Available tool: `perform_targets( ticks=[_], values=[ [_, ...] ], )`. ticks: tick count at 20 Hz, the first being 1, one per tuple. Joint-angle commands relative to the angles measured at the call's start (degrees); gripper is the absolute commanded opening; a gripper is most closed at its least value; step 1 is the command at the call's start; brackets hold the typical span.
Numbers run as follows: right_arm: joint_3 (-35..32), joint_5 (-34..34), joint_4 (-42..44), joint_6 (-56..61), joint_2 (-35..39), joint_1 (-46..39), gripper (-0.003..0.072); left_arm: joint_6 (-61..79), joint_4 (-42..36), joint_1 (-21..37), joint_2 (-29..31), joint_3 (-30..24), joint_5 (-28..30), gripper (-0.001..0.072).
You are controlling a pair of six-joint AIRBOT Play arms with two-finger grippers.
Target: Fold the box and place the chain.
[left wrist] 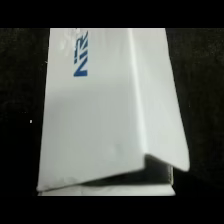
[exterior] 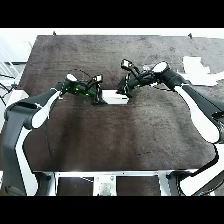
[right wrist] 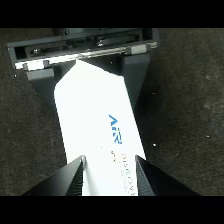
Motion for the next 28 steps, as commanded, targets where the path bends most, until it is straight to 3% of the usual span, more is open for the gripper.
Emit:
perform_targets(
  ticks=[1,2,4,8,28],
  values=[
    [0.0,0.2,-0.5,-0.3,-0.4,-0.1,0.038,0.1,0.0,0.0,0.0,0.0,-0.1,0.0388],
    [0.0,0.2,-0.5,-0.3,-0.4,-0.1,0.038,0.1,0.0,0.0,0.0,0.0,-0.1,0.0388],
    [0.2,0.0,-0.5,-0.5,-0.4,-0.1,0.031,0.1,0.0,0.0,0.0,0.0,-0.1,0.0388],
    [1.3,0.1,-0.5,-0.5,-0.4,0.0,0.0275,0.1,0.0,0.0,0.0,0.0,-0.1,0.0389],
    [-1.0,-0.9,-3.4,0.6,-0.4,1.8,0.0287,0.1,0.0,0.0,0.0,0.0,0.0,0.0389]
  ],
)
